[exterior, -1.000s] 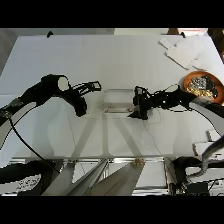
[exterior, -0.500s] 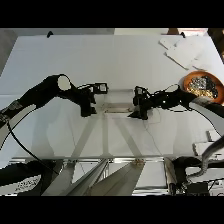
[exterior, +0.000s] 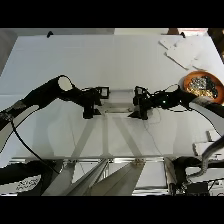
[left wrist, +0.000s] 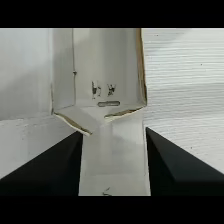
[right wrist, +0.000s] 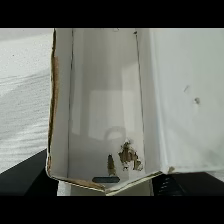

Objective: Fold the box and place the chain.

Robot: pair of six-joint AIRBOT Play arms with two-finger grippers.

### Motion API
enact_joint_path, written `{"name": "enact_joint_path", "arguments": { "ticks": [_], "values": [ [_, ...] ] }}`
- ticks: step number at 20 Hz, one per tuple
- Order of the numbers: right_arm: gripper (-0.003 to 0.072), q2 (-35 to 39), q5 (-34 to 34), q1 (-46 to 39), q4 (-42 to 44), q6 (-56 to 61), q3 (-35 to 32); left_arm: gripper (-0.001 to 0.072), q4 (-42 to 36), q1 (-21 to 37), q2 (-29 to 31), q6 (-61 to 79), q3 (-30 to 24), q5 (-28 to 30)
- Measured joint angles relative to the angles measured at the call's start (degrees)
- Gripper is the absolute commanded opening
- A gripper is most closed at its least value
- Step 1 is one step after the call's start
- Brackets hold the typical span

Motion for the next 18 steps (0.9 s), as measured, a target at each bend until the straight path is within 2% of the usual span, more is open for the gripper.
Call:
{"name": "enact_joint_path", "arguments": {
  "ticks": [6,10,13,15,16,17,18],
  "values": [
    [0.0519,0.0,-0.02,0.0,-0.02,-0.02,0.0,0.0395,-1.4,0.0,-1.03,1.11,-0.81,0.52],
    [0.0519,0.0,0.0,0.0,-0.02,-0.02,0.0,0.0393,-3.78,0.0,-1.38,1.31,-0.94,3.41],
    [0.0519,0.0,-0.02,0.0,-0.02,-0.02,0.0,0.0317,-5.29,0.0,-2.19,1.42,-1.01,4.72],
    [0.0519,0.0,-0.02,0.0,-0.02,-0.02,0.0,0.0314,-5.92,0.0,-2.89,1.42,-1.05,4.79],
    [0.0519,0.0,0.0,0.0,-0.02,-0.02,0.0,0.0285,-6.05,0.0,-3.21,1.42,-1.07,4.9],
    [0.0519,0.0,0.0,0.0,-0.02,-0.02,0.0,0.0197,-6.25,0.0,-3.43,1.42,-1.11,4.94],
    [0.0519,0.0,-0.02,0.0,-0.02,-0.02,0.0,0.0182,-6.32,0.0,-3.63,1.44,-1.14,4.96]
  ]
}}
